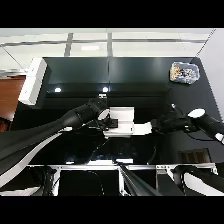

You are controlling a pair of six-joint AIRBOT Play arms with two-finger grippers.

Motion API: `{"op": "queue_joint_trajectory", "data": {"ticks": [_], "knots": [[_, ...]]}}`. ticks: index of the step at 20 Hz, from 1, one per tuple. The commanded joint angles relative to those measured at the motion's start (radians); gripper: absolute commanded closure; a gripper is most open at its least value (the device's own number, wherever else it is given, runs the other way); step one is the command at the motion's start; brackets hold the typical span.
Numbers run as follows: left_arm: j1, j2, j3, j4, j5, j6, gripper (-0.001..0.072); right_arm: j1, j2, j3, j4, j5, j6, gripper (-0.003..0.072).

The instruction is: Fold the box and place the chain.

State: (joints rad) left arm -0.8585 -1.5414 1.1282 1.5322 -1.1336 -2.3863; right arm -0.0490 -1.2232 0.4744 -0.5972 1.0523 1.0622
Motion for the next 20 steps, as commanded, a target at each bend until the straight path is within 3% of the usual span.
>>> {"op": "queue_joint_trajectory", "data": {"ticks": [1, 4, 5, 6, 7, 11, 12, 13, 20], "knots": [[0.001, 0.0, 0.0, 0.0, -0.001, 0.0, 0.0682, 0.082, -0.042, 0.042, 0.148, 0.033, -0.146, 0.0674], [0.001, 0.0, 0.0, 0.0, -0.001, 0.0, 0.0682, 0.08, -0.042, 0.153, 0.08, 0.148, -0.158, 0.0668], [0.0, 0.0, 0.0, 0.0, -0.001, 0.0, 0.0682, 0.08, -0.042, 0.182, 0.068, 0.179, -0.149, 0.0445], [0.001, 0.0, 0.0, 0.0, -0.001, 0.0, 0.0682, 0.08, -0.042, 0.199, 0.07, 0.195, -0.126, 0.0161], [0.001, 0.0, 0.0, 0.0, -0.001, 0.0, 0.0682, 0.08, -0.042, 0.208, 0.073, 0.204, -0.115, 0.0127], [0.0, 0.0, 0.0, 0.0, -0.001, 0.0, 0.0682, 0.13, -0.042, 0.209, 0.072, 0.18, -0.079, 0.0139], [0.0, 0.0, 0.0, 0.0, -0.001, 0.0, 0.0682, 0.15, -0.042, 0.209, 0.072, 0.163, -0.074, 0.0241], [0.0, 0.0, 0.0, 0.0, -0.001, 0.0, 0.0682, 0.172, -0.042, 0.21, 0.07, 0.144, -0.062, 0.0265], [0.0, 0.0, 0.0, 0.0, -0.001, 0.0, 0.0682, 0.29, -0.042, 0.228, -0.043, 0.031, 0.09, 0.0275]]}}
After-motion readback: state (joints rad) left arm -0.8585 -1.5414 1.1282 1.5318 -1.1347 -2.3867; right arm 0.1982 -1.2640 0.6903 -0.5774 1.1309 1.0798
